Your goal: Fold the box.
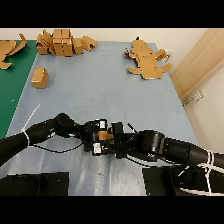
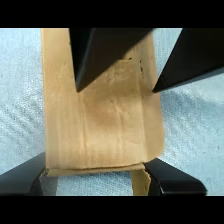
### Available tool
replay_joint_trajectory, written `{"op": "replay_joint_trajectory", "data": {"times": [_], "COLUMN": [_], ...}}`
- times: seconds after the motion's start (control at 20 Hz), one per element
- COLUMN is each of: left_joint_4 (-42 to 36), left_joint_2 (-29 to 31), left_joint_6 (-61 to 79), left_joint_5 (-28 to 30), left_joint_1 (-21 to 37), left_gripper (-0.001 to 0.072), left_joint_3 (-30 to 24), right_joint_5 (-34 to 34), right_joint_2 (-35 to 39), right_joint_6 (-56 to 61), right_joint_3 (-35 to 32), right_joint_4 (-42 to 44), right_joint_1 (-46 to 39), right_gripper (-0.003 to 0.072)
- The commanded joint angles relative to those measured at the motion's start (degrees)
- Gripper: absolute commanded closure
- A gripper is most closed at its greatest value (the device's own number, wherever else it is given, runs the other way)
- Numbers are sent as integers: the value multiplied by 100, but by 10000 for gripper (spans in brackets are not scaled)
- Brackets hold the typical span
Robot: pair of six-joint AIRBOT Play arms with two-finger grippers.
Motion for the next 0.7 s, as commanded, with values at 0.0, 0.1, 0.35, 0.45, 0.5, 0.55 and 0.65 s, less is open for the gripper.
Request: {"op": "replay_joint_trajectory", "data": {"times": [0.0, 0.1, 0.35, 0.45, 0.5, 0.55, 0.65], "left_joint_4": [2, 2, 2, 2, 2, 2, 2], "left_joint_2": [2, 2, 2, 2, 2, 2, 2], "left_joint_6": [0, 0, 0, 0, 0, 0, 0], "left_joint_5": [-4, -4, -7, -7, -7, -7, -7], "left_joint_1": [2, 2, 0, 2, 0, 0, 0], "left_gripper": [98, 98, 98, 99, 99, 99, 98], "left_joint_3": [4, 4, 4, 4, 4, 4, 4], "right_joint_5": [92, 90, 90, 87, 87, 83, 79], "right_joint_2": [-63, -63, -61, -50, -50, -50, -50], "right_joint_6": [116, 479, 586, 586, 586, 586, 586], "right_joint_3": [4, 4, 7, 7, 7, 7, 7], "right_joint_4": [-313, -664, -951, -951, -944, -944, -944], "right_joint_1": [-2, 0, 0, 11, 13, 37, 138], "right_gripper": [187, 201, 285, 285, 285, 287, 287]}}
